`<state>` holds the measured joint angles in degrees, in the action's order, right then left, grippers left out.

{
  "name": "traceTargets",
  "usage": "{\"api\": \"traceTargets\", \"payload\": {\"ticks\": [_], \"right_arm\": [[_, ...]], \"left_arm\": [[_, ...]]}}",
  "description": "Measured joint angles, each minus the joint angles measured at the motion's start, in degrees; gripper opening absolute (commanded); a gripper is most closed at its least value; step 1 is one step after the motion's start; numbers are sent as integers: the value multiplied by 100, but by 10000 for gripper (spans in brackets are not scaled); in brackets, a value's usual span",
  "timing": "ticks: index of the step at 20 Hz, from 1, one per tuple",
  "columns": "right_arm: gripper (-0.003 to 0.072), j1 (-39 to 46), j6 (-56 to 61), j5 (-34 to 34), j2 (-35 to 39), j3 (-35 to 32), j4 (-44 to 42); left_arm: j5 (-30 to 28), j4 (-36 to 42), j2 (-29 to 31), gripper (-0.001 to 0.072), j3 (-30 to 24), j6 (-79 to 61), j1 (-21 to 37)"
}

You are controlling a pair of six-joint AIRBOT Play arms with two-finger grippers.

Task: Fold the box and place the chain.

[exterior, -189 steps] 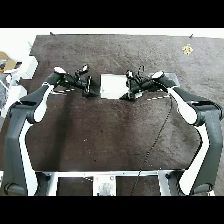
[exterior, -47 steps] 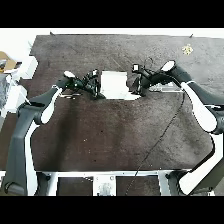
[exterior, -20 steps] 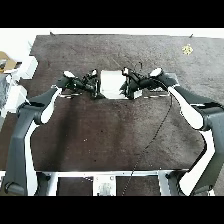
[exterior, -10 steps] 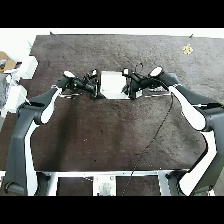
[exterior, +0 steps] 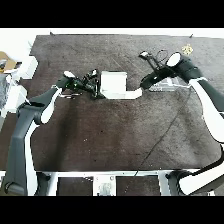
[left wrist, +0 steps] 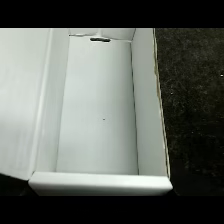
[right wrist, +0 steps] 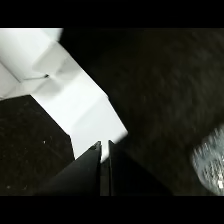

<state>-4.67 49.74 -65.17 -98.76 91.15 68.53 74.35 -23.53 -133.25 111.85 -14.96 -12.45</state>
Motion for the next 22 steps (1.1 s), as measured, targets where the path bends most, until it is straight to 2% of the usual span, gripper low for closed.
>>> {"api": "traceTargets", "payload": {"ticks": [6, 12, 15, 16, 17, 18, 19, 22], "right_arm": [[79, 411, 1749, -385, -98, -13, 223], [80, 470, 2197, -227, -614, -164, -520], [80, 470, 2000, -103, -841, -273, -1268], [97, 466, 1871, -74, -901, -293, -1563], [189, 452, 1722, -33, -940, -308, -1873], [341, 422, 1609, -7, -970, -315, -2081], [405, 378, 1497, 22, -997, -328, -2253], [405, 323, 1235, 68, -1023, -330, -2610]], "left_arm": [[2, 0, 0, 404, 0, 0, 0], [2, 0, 0, 404, 0, 0, 0], [2, 0, 0, 404, 0, -2, 0], [2, 0, 0, 404, 0, -2, 0], [2, 0, 0, 404, 0, -2, 0], [2, 0, 0, 403, 0, -2, 0], [2, 0, 0, 404, 0, -2, 0], [2, 0, 0, 404, 0, -2, 0]]}}
